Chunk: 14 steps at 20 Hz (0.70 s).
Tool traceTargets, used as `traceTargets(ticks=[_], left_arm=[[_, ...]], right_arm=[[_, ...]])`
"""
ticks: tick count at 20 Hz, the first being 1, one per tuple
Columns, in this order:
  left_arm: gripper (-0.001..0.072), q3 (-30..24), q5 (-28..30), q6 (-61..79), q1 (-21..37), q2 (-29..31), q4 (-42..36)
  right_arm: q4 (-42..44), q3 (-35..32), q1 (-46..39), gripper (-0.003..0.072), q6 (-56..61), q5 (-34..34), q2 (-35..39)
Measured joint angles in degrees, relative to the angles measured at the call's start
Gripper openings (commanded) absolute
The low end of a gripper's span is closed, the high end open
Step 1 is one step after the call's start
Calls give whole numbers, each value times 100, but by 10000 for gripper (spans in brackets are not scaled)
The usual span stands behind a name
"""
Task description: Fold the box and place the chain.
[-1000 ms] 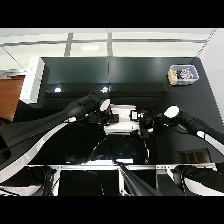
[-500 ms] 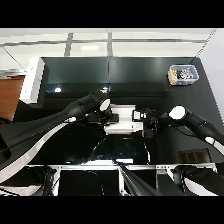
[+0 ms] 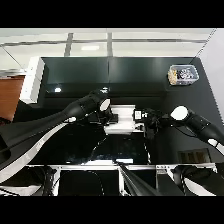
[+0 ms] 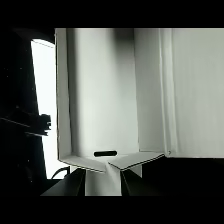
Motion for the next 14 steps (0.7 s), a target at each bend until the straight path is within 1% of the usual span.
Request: traceTargets(ticks=[6,14], left_arm=[[27,0,-17,0,0,0,2],[27,0,0,-2,0,2,2]], right_arm=[[776,-9,94,244,160,-157,-282],[1115,-9,138,244,197,-284,-522]])
